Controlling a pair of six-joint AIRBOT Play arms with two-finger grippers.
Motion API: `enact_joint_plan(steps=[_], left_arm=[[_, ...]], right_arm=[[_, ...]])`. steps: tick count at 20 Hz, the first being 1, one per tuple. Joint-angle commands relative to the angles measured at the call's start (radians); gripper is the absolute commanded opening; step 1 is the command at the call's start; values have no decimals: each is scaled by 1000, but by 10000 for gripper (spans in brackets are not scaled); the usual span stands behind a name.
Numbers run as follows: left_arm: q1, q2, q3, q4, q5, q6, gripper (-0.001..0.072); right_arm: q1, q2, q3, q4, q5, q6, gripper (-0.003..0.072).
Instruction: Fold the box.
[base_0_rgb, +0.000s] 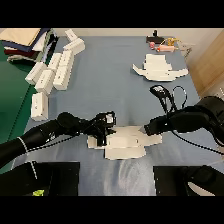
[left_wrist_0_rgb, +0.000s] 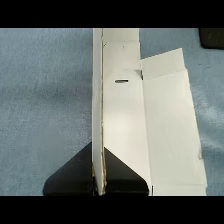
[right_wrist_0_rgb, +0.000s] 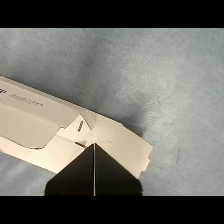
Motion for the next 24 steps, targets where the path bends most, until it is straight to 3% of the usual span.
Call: enact_joint_plan(steps=[1, 9, 15, 18, 22, 24], left_arm=[[0, -14, 1, 9, -15, -8, 12], [-1, -31, 1, 16, -92, -8, 12], [0, -30, 1, 17, -88, -8, 13], [0, -30, 1, 16, -88, -8, 13], [0, -30, 1, 16, -88, -8, 13], [0, -30, 1, 16, -88, -8, 13]], right_arm=[[1, 1, 0, -3, 2, 0, 1], [1, 1, 0, -22, 2, 0, 1], [10, 21, 0, -15, -34, -31, 0], [119, 122, -34, 14, -68, -42, 0], [384, 258, -171, 85, -58, -144, 20], [504, 251, -238, 46, -13, -224, 472]])
